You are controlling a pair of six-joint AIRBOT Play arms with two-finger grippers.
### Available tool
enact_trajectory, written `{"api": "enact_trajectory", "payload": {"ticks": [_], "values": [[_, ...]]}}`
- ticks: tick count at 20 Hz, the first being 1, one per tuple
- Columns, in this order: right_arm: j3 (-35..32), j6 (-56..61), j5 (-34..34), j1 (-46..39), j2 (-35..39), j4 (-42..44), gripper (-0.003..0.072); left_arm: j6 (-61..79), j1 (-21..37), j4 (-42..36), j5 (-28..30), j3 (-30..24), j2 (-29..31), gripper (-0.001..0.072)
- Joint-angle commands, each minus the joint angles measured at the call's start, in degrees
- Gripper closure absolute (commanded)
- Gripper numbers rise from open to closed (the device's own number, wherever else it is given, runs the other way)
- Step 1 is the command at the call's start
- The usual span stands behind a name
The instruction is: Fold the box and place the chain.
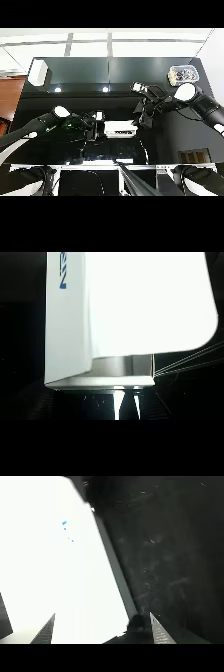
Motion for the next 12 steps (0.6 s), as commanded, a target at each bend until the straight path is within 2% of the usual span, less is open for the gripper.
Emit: {"api": "enact_trajectory", "payload": {"ticks": [1, 5, 8, 12], "values": [[-1.49, -5.79, 0.55, 0.26, 0.0, 1.55, -0.0026, 0.02, -0.04, 0.0, 0.02, 0.04, -0.04, 0.0359], [-4.81, -7.04, -2.49, 3.48, 0.0, 1.55, -0.0025, 0.02, -0.04, 0.02, 0.02, 0.04, -0.04, 0.0359], [-5.05, -7.08, -5.9, 5.07, -0.02, 1.49, -0.0025, 0.02, -0.04, 0.02, 0.02, 0.04, -0.04, 0.0359], [-5.05, -7.08, -6.56, 5.11, -0.04, 1.46, -0.0026, 0.02, -0.04, 0.02, 0.02, 0.04, -0.04, 0.0359]]}}
